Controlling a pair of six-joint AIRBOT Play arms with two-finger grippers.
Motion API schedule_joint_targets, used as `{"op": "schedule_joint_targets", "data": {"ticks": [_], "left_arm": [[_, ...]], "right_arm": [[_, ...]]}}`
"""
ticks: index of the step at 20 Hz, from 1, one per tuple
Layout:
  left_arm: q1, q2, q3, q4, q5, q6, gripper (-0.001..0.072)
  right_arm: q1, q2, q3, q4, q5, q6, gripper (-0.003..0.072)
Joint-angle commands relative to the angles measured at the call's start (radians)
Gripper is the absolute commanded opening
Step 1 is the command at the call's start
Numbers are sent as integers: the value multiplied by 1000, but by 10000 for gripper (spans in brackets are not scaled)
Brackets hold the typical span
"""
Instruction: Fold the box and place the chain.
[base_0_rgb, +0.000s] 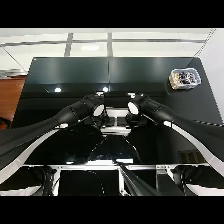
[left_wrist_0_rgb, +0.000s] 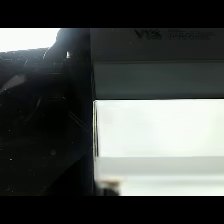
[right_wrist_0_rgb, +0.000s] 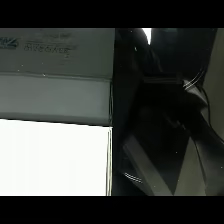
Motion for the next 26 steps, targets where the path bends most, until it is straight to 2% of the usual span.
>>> {"op": "schedule_joint_targets", "data": {"ticks": [1, 2, 3, 4, 8, 10, 12, 13, 15, 16, 19, 20, 22, 23, 24, 26], "left_arm": [[1, 0, 0, 2, 2, 3, 29], [1, 0, 0, 3, 2, 3, 29], [1, 0, 0, 3, 0, 3, 29], [1, 0, 0, 2, 0, 3, 29], [1, 0, 0, 3, -11, 3, 29], [1, 0, 0, 3, -18, 3, 29], [1, 0, 0, 3, -18, 3, 29], [1, 0, 0, 3, -17, 3, 29], [1, 0, 0, 3, -17, 3, 29], [1, 0, 0, 3, -17, 3, 29], [1, 0, 0, 3, -18, 3, 29], [1, 0, 0, 3, -17, 3, 29], [1, 0, 0, 3, -17, 3, 29], [1, 0, 0, 3, -17, 3, 29], [1, 0, 0, 3, -17, 3, 29], [1, 0, 0, 3, -16, 3, 30]], "right_arm": [[1, 1, 1, 2, -2, -18, 25], [0, 3, 6, 2, 9, -46, 91], [-2, 4, 21, -2, 52, -74, 287], [-2, 8, 41, -19, 100, -85, 391], [-2, 95, 119, -44, 158, -177, 387], [-2, 179, 155, -112, 206, -235, 387], [-3, 278, 163, -364, 254, -282, 387], [-14, 325, 161, -556, 267, -282, 387], [-94, 362, 151, -796, 210, -282, 386], [-164, 360, 142, -821, 136, -282, 386], [-434, 339, 50, -743, -260, -187, 402], [-531, 308, 27, -688, -378, -135, 692], [-689, 209, 43, -475, -510, -129, 699], [-752, 148, 80, -372, -537, -128, 698], [-799, 84, 146, -295, -497, -114, 697], [-873, -83, 365, -215, -227, -2, 696]]}}
